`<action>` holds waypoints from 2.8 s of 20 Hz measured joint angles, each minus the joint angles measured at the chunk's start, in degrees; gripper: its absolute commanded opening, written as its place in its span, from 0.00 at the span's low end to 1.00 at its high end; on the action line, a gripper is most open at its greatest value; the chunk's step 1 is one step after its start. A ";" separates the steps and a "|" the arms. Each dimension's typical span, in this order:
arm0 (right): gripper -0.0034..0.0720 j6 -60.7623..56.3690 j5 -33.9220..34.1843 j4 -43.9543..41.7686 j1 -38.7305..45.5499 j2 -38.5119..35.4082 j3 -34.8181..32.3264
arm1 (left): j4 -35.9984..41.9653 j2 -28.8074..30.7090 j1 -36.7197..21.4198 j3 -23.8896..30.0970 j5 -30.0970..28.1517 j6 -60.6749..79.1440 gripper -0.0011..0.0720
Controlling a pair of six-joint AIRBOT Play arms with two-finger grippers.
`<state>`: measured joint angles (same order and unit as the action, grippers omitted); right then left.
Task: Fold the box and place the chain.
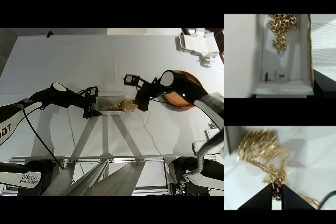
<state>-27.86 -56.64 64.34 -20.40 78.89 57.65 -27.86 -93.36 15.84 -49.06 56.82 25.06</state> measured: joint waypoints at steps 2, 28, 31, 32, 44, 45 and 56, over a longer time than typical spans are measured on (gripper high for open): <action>0.05 -4.28 -0.11 -0.35 -0.35 -2.95 0.04 | 0.00 0.00 0.00 0.00 0.00 0.00 0.21; 0.06 -12.66 16.68 -28.72 -8.74 -9.09 0.13 | -0.02 0.00 0.00 0.00 0.00 0.00 0.21; 0.06 -12.66 16.59 -25.57 -8.74 -8.37 0.13 | 0.00 0.00 0.00 0.00 0.00 0.00 0.21; 0.06 -12.66 16.04 -23.89 -8.74 -8.00 0.13 | 0.00 0.00 0.00 0.00 0.00 0.00 0.21; 0.34 -12.85 3.61 -5.86 -8.74 -4.70 0.15 | 0.00 0.00 0.00 0.00 -0.02 0.02 0.21; 0.34 -12.85 3.37 -5.53 -8.74 -4.68 0.15 | 0.00 0.00 0.00 0.00 0.00 0.02 0.21; 0.33 -12.83 1.68 -2.47 -6.43 -4.61 0.09 | 0.00 0.00 0.00 0.00 -0.02 0.02 0.21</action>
<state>-40.69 -54.96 61.87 -26.83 74.28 57.74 -27.86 -93.36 15.84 -49.06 56.80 25.08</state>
